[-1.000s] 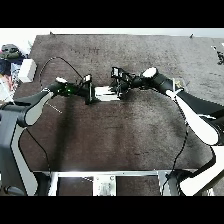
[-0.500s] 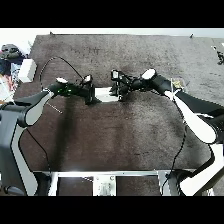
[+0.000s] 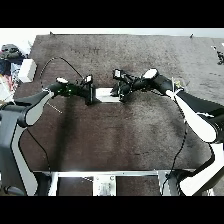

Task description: Fold the box and place the chain.

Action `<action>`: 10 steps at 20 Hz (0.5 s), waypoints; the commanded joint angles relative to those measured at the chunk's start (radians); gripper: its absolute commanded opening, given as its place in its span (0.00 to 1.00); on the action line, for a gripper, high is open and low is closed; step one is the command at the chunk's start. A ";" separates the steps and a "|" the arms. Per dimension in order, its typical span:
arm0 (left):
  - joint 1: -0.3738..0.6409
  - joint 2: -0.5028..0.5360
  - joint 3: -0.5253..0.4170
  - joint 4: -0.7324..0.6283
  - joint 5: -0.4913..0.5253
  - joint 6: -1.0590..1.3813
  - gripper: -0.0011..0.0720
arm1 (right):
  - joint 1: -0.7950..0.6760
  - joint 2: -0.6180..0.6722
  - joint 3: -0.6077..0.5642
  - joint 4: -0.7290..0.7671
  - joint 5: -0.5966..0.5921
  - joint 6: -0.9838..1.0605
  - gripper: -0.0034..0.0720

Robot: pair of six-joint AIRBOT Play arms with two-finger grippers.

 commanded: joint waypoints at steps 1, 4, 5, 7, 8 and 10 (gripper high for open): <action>0.001 0.001 0.000 -0.001 0.006 -0.002 0.24 | -0.036 0.006 0.002 0.149 0.034 0.000 0.26; 0.001 0.001 0.000 -0.001 0.006 -0.002 0.24 | -0.067 0.006 0.002 0.207 0.098 0.002 0.26; 0.001 0.001 0.000 -0.001 0.006 -0.002 0.24 | -0.068 0.005 0.002 0.216 0.100 0.007 0.26; 0.001 0.001 0.000 -0.001 0.006 -0.002 0.24 | -0.067 0.003 0.002 0.216 0.097 0.038 0.09; 0.001 0.001 0.000 -0.001 0.006 -0.002 0.24 | -0.067 -0.003 0.002 0.215 0.098 0.052 0.09; 0.001 0.001 0.000 -0.001 0.006 -0.002 0.24 | -0.067 -0.023 0.001 0.207 0.104 0.086 0.09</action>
